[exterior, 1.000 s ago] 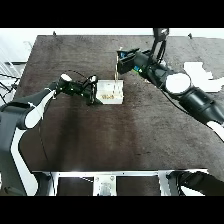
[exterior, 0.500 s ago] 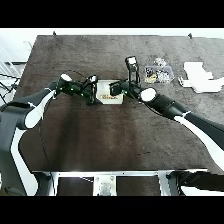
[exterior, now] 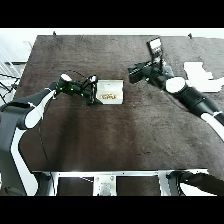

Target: Fold the box and place the chain.

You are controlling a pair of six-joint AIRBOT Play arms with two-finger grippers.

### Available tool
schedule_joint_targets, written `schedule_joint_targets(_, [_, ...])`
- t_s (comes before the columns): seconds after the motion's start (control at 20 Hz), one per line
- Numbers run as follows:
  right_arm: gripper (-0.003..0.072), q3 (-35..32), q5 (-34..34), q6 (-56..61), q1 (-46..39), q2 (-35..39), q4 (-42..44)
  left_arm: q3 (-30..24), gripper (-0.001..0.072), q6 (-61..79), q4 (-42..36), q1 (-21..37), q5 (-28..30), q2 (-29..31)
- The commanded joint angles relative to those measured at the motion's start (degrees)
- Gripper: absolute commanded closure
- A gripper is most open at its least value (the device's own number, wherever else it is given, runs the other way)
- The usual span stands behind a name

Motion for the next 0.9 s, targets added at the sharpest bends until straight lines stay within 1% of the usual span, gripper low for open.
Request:
schedule_joint_targets(0.0, [0.0277,5.97,12.96,-3.41,-8.94,-3.41,-0.42,0.04,0.0219,0.02,0.00,0.04,0.02,0.04])
schedule_joint_targets(0.15, [0.0314,15.89,26.10,-12.28,-12.46,-12.70,4.92,0.04,0.0219,0.02,0.00,0.04,0.00,0.04])
schedule_joint_targets(0.2, [0.0314,18.64,28.74,-14.14,-12.76,-15.52,6.14,0.04,0.0219,0.02,0.00,0.04,0.00,0.04])
schedule_joint_targets(0.35, [0.0317,26.27,33.83,-18.53,-12.41,-23.10,6.43,0.04,0.0219,0.02,0.00,0.04,0.00,0.04])
schedule_joint_targets(0.5, [0.0324,32.59,41.53,-19.67,-11.41,-29.22,8.22,0.04,0.0219,0.02,0.00,0.04,0.02,0.04])
schedule_joint_targets(0.65, [0.0333,33.11,44.48,-18.60,-9.44,-30.97,5.99,0.04,0.0219,0.02,0.00,0.04,0.02,0.04])
schedule_joint_targets(0.85, [0.0332,33.11,51.95,-18.60,-6.67,-30.99,3.02,0.04,0.0219,0.02,0.00,0.04,0.02,0.04])
